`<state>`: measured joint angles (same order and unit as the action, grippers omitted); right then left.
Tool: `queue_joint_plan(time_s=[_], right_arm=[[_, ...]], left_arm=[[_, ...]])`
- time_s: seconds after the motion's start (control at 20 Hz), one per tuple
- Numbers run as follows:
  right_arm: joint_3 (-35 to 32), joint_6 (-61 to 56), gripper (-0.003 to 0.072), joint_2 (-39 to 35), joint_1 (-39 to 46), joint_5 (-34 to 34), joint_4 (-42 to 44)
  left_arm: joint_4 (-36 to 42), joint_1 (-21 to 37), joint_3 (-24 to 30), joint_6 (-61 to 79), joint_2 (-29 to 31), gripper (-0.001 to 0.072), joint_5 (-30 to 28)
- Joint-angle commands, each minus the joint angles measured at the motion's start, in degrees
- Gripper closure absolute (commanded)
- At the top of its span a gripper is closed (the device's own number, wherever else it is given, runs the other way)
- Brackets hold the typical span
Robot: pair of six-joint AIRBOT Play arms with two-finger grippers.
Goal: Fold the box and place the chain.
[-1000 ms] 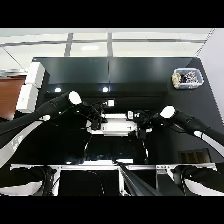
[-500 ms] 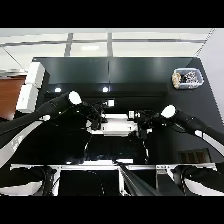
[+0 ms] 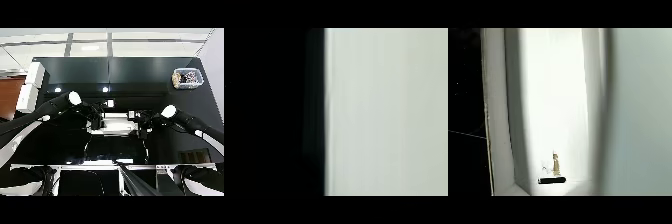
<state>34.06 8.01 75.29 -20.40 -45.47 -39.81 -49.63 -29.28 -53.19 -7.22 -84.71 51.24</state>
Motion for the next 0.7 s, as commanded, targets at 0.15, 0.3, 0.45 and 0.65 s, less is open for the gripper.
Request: queue_joint_plan(time_s=[0.15,0.3,0.45,0.65], right_arm=[[0.0,-0.1,0.043,0.0,0.0,0.1,0.2],[0.0,-0.1,0.0486,0.0,0.0,0.1,0.1],[0.0,-0.1,0.0486,0.0,0.0,0.1,0.2],[0.0,-0.1,0.0486,0.0,0.0,0.1,0.2]], left_arm=[[-15.2,2.6,0.0,-19.0,9.6,-0.0004,4.9],[-17.0,5.1,0.0,-34.6,16.6,0.0279,9.9],[-14.9,5.7,0.0,-41.3,20.0,0.0685,15.0],[10.7,5.7,3.6,-42.4,18.4,0.0685,14.2]])
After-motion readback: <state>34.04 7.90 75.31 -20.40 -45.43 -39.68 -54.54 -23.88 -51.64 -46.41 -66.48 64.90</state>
